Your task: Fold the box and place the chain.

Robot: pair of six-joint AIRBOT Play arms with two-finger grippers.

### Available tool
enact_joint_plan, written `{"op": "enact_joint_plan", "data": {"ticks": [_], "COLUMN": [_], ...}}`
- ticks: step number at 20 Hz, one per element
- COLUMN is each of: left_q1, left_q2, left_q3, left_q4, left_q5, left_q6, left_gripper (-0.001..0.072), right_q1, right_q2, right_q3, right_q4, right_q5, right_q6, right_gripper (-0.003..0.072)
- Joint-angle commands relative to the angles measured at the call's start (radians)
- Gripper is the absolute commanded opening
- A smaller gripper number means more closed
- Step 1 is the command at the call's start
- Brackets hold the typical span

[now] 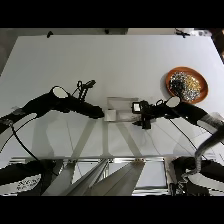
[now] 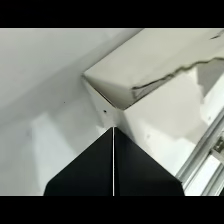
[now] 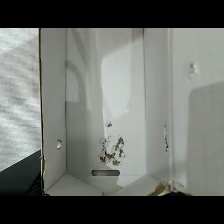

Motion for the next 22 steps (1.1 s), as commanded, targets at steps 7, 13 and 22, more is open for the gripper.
{"op": "enact_joint_plan", "data": {"ticks": [7, 13, 22], "left_q1": [-0.032, -0.023, -0.041], "left_q2": [0.002, 0.046, 0.057], "left_q3": [0.000, 0.001, 0.001], "left_q4": [-0.074, -0.022, 0.100], "left_q5": [-0.008, -0.014, -0.008], "left_q6": [0.051, 0.033, -0.105], "left_gripper": [0.0231, 0.0228, 0.0295], "right_q1": [0.001, 0.001, 0.001], "right_q2": [0.001, 0.000, 0.001], "right_q3": [0.000, 0.000, 0.000], "right_q4": [0.000, 0.000, 0.000], "right_q5": [0.000, 0.000, 0.000], "right_q6": [0.000, 0.000, 0.000], "right_gripper": [0.0335, 0.0335, 0.0335]}}
